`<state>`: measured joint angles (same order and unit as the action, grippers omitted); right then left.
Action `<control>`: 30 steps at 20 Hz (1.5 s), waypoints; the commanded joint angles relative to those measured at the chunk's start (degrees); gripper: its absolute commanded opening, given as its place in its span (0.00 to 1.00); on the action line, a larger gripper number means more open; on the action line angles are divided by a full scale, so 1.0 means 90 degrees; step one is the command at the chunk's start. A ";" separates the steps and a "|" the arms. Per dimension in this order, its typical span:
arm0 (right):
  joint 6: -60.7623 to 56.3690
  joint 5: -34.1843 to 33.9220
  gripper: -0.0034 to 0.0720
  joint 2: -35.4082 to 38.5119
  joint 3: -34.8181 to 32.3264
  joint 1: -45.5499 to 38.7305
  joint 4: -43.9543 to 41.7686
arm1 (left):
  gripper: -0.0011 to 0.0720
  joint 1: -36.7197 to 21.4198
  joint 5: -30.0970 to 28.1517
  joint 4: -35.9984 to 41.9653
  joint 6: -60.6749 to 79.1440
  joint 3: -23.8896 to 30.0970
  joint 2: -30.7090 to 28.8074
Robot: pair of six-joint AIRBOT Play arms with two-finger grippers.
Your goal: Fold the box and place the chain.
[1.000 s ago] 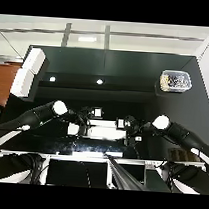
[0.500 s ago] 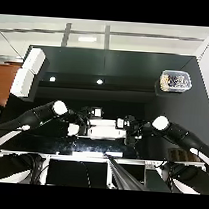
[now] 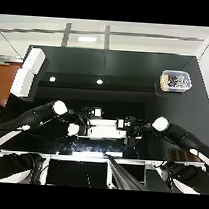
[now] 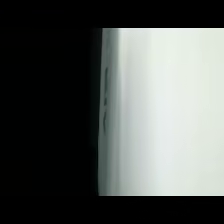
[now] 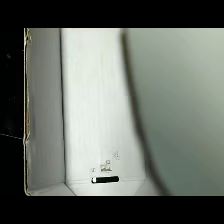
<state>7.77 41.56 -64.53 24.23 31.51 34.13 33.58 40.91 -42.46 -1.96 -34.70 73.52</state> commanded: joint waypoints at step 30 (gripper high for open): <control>-0.0073 -0.0495 0.76 -0.0007 -0.0102 0.0250 -0.0248 | 0.05 -0.0007 0.0056 0.0294 -0.0170 -0.0182 -0.0010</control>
<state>7.68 37.95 -64.55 23.40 33.28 31.57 33.58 41.36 -40.05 -3.36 -35.79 73.47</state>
